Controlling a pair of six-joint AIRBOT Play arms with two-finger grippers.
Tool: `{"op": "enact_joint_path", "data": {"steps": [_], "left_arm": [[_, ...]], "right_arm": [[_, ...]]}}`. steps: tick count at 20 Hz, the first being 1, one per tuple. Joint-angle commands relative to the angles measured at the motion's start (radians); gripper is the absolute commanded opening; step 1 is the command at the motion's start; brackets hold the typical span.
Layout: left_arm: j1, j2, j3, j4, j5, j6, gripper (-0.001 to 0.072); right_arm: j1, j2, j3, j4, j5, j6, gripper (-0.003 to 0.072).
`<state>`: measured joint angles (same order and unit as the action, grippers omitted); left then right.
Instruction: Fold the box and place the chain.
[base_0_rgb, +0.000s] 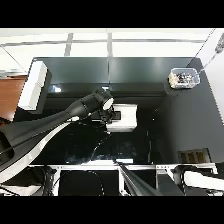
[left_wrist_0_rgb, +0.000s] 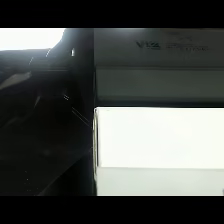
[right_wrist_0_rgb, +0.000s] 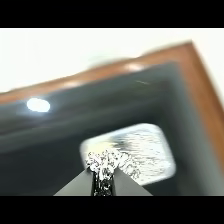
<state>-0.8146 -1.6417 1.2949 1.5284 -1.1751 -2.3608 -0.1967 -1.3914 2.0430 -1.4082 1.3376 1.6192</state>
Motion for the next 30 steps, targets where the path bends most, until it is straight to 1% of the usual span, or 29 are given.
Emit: {"op": "enact_joint_path", "data": {"steps": [1,5,7,10,12,14,16,18,20,22,23,25,27,30], "left_arm": [[0.001,0.000,0.001,0.000,0.004,0.000,0.0028],[0.001,0.000,0.001,0.000,0.013,0.000,0.0028],[0.001,0.000,0.001,0.000,0.014,0.001,0.0028],[0.001,0.000,0.001,0.000,0.015,0.000,0.0029],[0.001,0.000,0.001,0.000,0.015,0.000,0.0028],[0.001,0.000,0.001,0.000,0.015,0.000,0.0029],[0.001,0.000,0.001,0.000,0.015,0.000,0.0028],[0.001,0.000,0.001,0.000,0.016,0.001,0.0029],[0.001,0.000,0.001,0.000,0.016,0.000,0.0029],[0.001,0.000,0.001,0.000,0.016,0.000,0.0028],[0.001,0.000,0.001,0.000,0.016,0.000,0.0029],[0.001,0.000,0.001,0.000,0.016,0.000,0.0029],[0.001,0.000,0.001,0.000,0.016,0.000,0.0029],[0.001,0.000,0.001,0.000,0.016,0.000,0.0028]], "right_arm": [[0.008,0.146,-0.016,0.201,0.031,-0.031,0.0016],[0.008,0.274,-0.080,0.302,0.030,-0.049,0.0016],[0.008,0.317,-0.122,0.353,0.029,-0.049,0.0016],[0.080,0.363,-0.210,0.396,0.036,-0.068,0.0017],[0.165,0.376,-0.292,0.459,0.098,-0.137,0.0009],[0.244,0.376,-0.401,0.529,0.144,-0.186,0.0009],[0.309,0.376,-0.529,0.538,0.175,-0.207,0.0009],[0.364,0.376,-0.673,0.546,0.172,-0.230,0.0009],[0.412,0.376,-0.810,0.548,0.129,-0.249,0.0009],[0.445,0.375,-0.941,0.562,0.046,-0.257,0.0009],[0.451,0.373,-0.999,0.592,-0.004,-0.273,0.0009],[0.453,0.371,-1.104,0.702,-0.097,-0.305,0.0009],[0.458,0.371,-1.178,0.801,-0.163,-0.335,0.0009],[0.490,0.371,-1.228,0.817,-0.272,-0.336,0.0009]]}}
